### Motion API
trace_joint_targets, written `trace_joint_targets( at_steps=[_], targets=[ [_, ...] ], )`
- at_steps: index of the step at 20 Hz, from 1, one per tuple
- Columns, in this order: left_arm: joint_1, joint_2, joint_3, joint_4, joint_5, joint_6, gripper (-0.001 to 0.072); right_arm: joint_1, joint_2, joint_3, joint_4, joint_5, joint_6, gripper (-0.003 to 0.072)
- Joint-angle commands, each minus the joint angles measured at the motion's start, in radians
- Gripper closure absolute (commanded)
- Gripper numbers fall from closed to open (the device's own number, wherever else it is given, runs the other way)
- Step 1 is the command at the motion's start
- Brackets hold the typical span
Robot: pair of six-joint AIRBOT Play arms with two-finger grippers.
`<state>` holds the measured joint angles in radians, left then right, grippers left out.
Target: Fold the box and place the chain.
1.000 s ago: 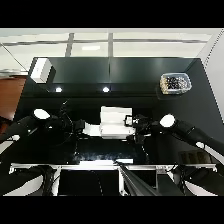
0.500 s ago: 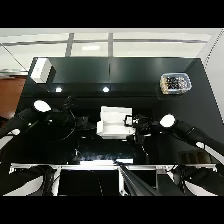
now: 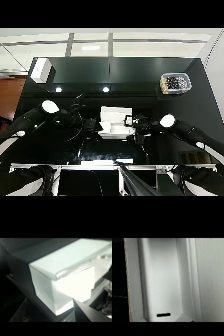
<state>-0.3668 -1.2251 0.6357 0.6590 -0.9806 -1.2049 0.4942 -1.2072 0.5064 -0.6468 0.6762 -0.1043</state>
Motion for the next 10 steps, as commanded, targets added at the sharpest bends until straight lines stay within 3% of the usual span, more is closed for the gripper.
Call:
trace_joint_targets(
  at_steps=[1, 10],
  targets=[
    [-0.056, 0.001, 0.002, 0.022, 0.096, -0.05, 0.0004, 0.0, 0.0, 0.0, 0.0, 0.0, 0.0, 0.0209],
    [-0.164, 0.0, 0.002, 0.201, 0.193, -0.294, 0.0005, 0.0, 0.0, 0.0, 0.0, 0.0, 0.0, 0.0209]
  ],
)
